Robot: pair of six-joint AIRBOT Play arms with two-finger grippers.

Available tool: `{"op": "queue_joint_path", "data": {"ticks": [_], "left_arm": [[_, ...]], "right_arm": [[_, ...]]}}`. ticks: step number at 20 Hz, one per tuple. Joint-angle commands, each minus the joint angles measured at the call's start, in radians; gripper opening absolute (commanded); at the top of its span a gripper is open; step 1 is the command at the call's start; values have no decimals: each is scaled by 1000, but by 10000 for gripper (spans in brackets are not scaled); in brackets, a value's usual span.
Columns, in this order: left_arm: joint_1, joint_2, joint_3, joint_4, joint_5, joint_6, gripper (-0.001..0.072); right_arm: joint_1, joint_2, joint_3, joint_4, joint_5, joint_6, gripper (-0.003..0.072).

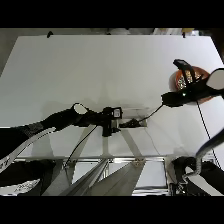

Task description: Fold the box and place the chain.

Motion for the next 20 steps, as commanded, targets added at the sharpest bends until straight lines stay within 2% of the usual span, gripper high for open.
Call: {"op": "queue_joint_path", "data": {"ticks": [1,3,6,10,12,18,19,20], "left_arm": [[0,1,0,0,0,0,372],[0,1,0,0,0,0,372],[0,1,0,0,1,0,372],[0,1,0,0,1,0,372],[0,1,0,0,1,0,372],[0,1,0,0,1,0,372],[0,1,0,0,1,0,372],[0,1,0,0,0,0,372]], "right_arm": [[0,108,-1,191,56,-64,17],[6,148,-13,262,55,-75,17],[88,167,-20,283,47,-83,17],[256,164,-22,280,-62,-77,18],[307,154,-22,265,-108,-37,18],[381,76,-54,231,-106,-25,20],[385,66,-67,220,-116,-25,52],[384,56,-74,217,-115,-25,119]]}}
